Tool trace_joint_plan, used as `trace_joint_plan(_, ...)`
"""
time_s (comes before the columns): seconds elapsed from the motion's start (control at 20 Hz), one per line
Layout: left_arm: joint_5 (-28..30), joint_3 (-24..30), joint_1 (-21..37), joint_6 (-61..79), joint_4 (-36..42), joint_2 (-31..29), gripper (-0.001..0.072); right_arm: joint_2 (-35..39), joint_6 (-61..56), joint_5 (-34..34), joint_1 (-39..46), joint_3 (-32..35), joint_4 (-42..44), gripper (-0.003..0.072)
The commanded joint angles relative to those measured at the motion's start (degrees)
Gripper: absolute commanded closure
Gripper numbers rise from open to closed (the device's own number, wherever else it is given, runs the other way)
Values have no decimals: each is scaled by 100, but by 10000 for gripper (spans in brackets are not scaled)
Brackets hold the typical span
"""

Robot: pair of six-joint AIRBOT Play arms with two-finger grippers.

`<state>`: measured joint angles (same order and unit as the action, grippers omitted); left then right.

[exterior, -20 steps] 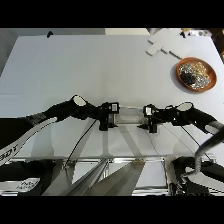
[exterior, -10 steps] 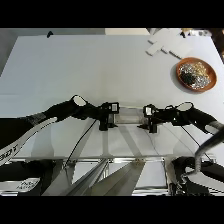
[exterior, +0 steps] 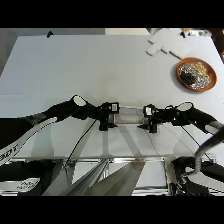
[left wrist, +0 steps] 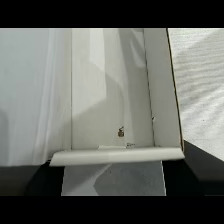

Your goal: Fold the box and place the chain.

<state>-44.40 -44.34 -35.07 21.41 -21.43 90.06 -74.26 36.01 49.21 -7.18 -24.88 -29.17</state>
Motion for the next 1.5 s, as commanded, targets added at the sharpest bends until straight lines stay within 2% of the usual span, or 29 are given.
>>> trace_joint_plan(0.0, 2, 4, -4, 2, 0, 4, 373, 4, -39, 114, -2, -4, -28, 454)
trace_joint_plan(0.05, 2, 4, -4, 2, 0, 4, 373, 9, -160, 114, -2, -4, -59, 363)
trace_joint_plan(0.1, 2, 4, -4, 2, 0, 4, 373, 9, -197, 74, 0, -4, -109, 212)
trace_joint_plan(0.15, 2, 4, -4, 2, 0, 4, 373, 11, -267, 35, 0, -4, -236, 147)
trace_joint_plan(0.35, 2, 4, -4, 2, 0, 4, 373, 249, -968, 0, 0, -4, -828, 130)
trace_joint_plan(0.4, 2, 4, -2, 2, 0, 4, 373, 372, -1143, -15, 0, -4, -876, 33)
trace_joint_plan(0.45, 2, 4, -4, 4, 0, 4, 373, 483, -1357, -52, 0, -4, -905, -1)
trace_joint_plan(0.75, 2, 4, -2, 2, 0, 4, 373, 973, -2177, -4, 76, -7, -1340, -8)
trace_joint_plan(0.9, 2, 4, -4, 2, 0, 4, 374, 1375, -2900, 114, 289, -7, -2192, -4)
trace_joint_plan(1.05, 2, 4, -4, 2, 0, 4, 374, 2129, -3526, 157, 540, -7, -2988, 8)
trace_joint_plan(1.1, 2, 4, -4, 2, 0, 4, 374, 2417, -3755, 153, 581, -7, -3049, 52)
trace_joint_plan(1.15, 2, 4, -2, 2, 0, 4, 374, 2704, -4046, 140, 581, -7, -2850, 233)
trace_joint_plan(1.25, 0, 4, -4, 2, 0, 4, 374, 3040, -4310, 356, 581, -7, -1589, 609)
trace_joint_plan(1.3, 2, 4, -2, 2, 0, 4, 374, 3082, -4304, 546, 581, -4, -935, 668)
trace_joint_plan(1.35, 2, 4, -2, 2, 0, 4, 374, 3073, -4306, 684, 564, -4, -446, 668)
trace_joint_plan(1.45, 2, 4, -4, 2, 0, 4, 374, 3062, -4306, 496, 330, -4, -181, 669)
